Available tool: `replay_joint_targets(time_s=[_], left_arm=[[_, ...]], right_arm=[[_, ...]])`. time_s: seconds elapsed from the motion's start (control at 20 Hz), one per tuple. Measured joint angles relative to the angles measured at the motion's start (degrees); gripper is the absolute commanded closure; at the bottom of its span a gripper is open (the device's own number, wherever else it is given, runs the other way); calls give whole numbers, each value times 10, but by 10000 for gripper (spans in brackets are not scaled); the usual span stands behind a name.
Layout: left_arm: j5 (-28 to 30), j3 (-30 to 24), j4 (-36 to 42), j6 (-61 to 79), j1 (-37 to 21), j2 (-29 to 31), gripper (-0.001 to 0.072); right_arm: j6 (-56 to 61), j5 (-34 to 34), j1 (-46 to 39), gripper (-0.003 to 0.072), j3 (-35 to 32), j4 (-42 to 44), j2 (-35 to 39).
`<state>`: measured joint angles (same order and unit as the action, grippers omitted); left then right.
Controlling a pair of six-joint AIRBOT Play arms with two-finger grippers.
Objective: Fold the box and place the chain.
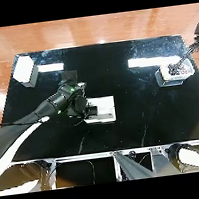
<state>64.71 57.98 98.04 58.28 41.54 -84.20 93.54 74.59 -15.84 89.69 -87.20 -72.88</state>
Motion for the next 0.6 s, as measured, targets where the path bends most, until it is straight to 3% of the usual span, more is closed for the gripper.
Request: replay_joint_targets(time_s=[0.3, 0.6], left_arm=[[-3, 0, 1, 0, 0, 0, 689], [-5, 0, 0, 0, 0, 0, 690]], right_arm=[[-26, 36, 39, 666, 0, 35, 112], [-35, 65, 162, 663, 0, 43, 189]])
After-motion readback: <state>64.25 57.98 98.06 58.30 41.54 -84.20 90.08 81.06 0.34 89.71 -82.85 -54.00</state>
